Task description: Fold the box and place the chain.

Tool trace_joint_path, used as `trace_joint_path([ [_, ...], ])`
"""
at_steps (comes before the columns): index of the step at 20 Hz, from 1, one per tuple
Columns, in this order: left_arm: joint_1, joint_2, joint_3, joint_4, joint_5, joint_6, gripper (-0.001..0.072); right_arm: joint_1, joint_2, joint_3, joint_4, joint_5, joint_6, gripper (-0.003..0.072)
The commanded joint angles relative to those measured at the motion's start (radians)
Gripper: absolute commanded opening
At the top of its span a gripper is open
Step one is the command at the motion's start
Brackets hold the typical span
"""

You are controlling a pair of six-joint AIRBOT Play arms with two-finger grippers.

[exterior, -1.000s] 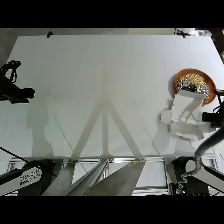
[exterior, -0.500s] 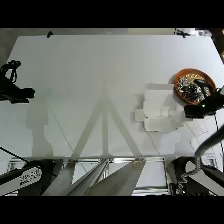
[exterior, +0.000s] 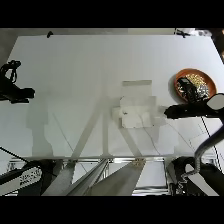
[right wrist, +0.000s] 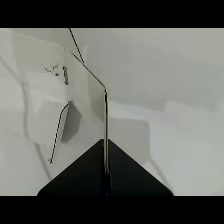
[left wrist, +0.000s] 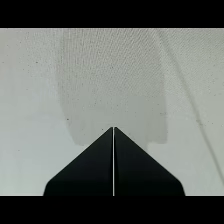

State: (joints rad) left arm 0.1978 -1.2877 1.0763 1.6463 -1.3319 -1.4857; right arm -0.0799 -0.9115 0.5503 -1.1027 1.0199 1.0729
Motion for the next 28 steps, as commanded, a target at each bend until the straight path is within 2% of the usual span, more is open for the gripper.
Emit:
trace_joint_path([
  [1,0.001,0.001,0.0,0.0,0.0,0.0,0.0012,0.042,0.059,-0.073,0.066,-0.094,-0.028,0.001],
  [7,0.001,0.0,0.0,-0.006,0.005,0.0,0.0012,0.133,0.06,-0.079,0.072,-0.095,-0.028,0.0011],
  [9,0.001,0.0,0.0,-0.069,0.006,0.001,0.0012,0.17,0.059,-0.079,0.072,-0.099,-0.027,0.0011],
  [11,0.001,0.0,0.0,-0.188,0.04,0.073,0.0012,0.207,0.059,-0.079,0.075,-0.111,-0.027,0.0012],
  [13,0.001,-0.002,0.0,-0.419,0.054,0.219,0.0013,0.237,0.059,-0.079,0.088,-0.129,-0.027,0.0012],
  [15,-0.008,-0.013,-0.001,-0.655,0.006,0.344,0.0017,0.26,0.059,-0.079,0.09,-0.137,-0.023,0.0012],
  [16,-0.026,-0.019,-0.001,-0.717,-0.015,0.358,0.0056,0.267,0.057,-0.079,0.09,-0.138,-0.023,0.0012],
  [17,-0.057,-0.027,-0.001,-0.75,-0.013,0.361,0.0224,0.27,0.057,-0.079,0.091,-0.138,-0.023,0.0012],
  [18,-0.099,-0.032,-0.001,-0.738,0.01,0.375,0.0554,0.27,0.057,-0.079,0.095,-0.137,-0.018,0.0012],
  [19,-0.155,-0.041,-0.001,-0.707,0.032,0.396,0.0684,0.27,0.057,-0.079,0.094,-0.137,0.002,0.0012],
  [22,-0.341,-0.077,-0.003,-0.692,0.071,0.557,0.0694,0.27,0.057,-0.079,0.094,-0.138,0.008,0.0012],
  [25,-0.523,-0.113,-0.003,-0.708,0.216,0.696,0.0694,0.27,0.057,-0.079,0.094,-0.129,0.018,0.0012],
  [28,-0.643,-0.144,-0.003,-0.719,0.345,0.802,0.0694,0.27,0.057,-0.079,0.094,-0.1,0.025,0.0012],
])
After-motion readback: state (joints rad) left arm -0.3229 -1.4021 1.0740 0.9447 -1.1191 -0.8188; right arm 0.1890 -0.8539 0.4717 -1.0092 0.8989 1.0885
